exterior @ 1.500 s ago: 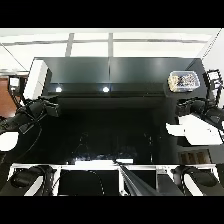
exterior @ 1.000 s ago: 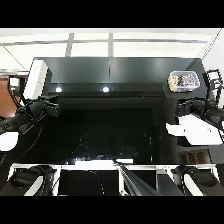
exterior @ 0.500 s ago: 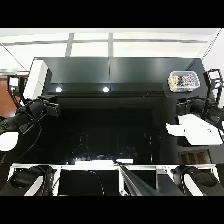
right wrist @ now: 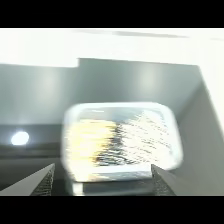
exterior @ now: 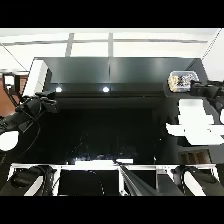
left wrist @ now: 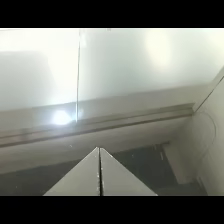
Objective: Fold the box and place the chain.
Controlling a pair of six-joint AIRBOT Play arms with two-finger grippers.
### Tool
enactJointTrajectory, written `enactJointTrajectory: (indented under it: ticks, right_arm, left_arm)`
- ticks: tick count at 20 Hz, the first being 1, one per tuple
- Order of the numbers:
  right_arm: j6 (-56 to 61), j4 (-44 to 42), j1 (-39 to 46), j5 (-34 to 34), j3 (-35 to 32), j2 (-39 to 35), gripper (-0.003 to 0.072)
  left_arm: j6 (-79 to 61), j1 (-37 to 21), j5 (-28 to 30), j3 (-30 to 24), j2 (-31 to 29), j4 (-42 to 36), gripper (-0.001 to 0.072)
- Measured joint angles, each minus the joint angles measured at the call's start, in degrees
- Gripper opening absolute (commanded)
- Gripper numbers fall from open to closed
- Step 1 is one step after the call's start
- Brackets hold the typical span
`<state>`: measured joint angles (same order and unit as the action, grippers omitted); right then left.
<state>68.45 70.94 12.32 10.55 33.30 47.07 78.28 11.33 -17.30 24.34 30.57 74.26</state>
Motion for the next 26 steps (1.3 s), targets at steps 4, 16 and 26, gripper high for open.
enactJointTrajectory:
  ticks: [4, 16, 26]
  right_arm:
    - [1.5, -3.4, 15.1, 4.1, 4.9, 7.9, 0.0707]
    - [-8.4, -11.8, 53.8, 54.9, 35.1, 38.9, 0.0705]
    - [-25.4, -3.0, 50.7, 64.8, 38.9, 44.4, 0.0401]
  left_arm:
    - [0.2, 0.0, 0.2, 0.0, 1.9, 0.0, 0.0715]
    - [1.3, 0.6, 4.5, 0.0, 6.0, -7.1, 0.0716]
    - [1.9, 0.7, 1.0, 0.0, 6.1, -7.5, 0.0714]
